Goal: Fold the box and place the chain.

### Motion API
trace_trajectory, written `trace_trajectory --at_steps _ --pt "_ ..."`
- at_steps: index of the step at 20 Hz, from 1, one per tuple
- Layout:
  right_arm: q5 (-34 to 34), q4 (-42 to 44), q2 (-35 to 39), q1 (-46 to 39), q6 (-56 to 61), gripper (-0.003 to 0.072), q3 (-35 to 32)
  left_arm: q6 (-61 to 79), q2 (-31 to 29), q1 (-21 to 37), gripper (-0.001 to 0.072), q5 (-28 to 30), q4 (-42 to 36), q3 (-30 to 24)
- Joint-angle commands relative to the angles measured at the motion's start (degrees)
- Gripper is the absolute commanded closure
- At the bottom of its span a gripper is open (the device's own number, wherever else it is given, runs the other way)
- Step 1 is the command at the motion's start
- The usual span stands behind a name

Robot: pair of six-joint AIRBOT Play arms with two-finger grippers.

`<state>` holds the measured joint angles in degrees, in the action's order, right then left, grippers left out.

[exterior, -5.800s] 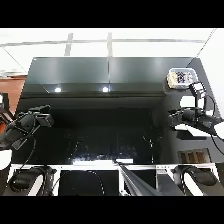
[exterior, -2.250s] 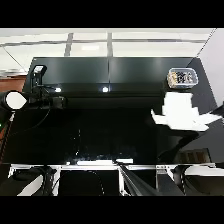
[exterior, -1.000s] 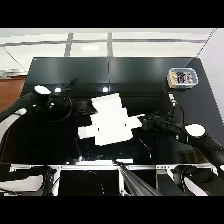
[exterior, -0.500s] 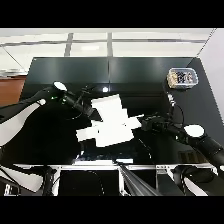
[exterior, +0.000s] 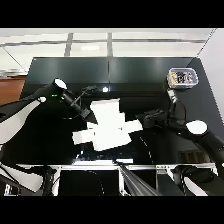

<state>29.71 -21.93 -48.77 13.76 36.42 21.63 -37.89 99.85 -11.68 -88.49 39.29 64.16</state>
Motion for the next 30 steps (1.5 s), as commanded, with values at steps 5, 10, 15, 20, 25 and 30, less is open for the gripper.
trace_trajectory --at_steps 5,10,15,20,25,30 --pt "18.2 -26.7 0.1 -3.2 -0.3 0.0047 14.3 9.8 -20.3 -4.7 0.0684 23.8 1.4 -9.3" --pt "14.7 -15.6 0.1 -3.2 0.0 0.0047 14.3 38.5 -24.4 -9.9 0.0682 32.5 6.4 -13.9" --pt "18.3 -26.0 0.0 1.1 -10.7 0.0047 13.4 39.2 -18.8 -13.8 0.0681 41.5 2.8 -13.9" --pt "14.4 -31.0 -0.1 9.1 -11.7 0.0047 8.7 40.5 -14.4 -15.3 0.068 41.0 1.6 -13.9" --pt "8.6 -31.3 -0.1 11.1 -17.5 0.0044 2.6 40.5 -13.8 -15.3 0.068 39.8 1.8 -13.9" --pt "12.2 -31.0 -3.8 11.4 -32.8 0.0046 0.9 40.5 -13.8 -15.3 0.068 39.5 1.8 -13.9"
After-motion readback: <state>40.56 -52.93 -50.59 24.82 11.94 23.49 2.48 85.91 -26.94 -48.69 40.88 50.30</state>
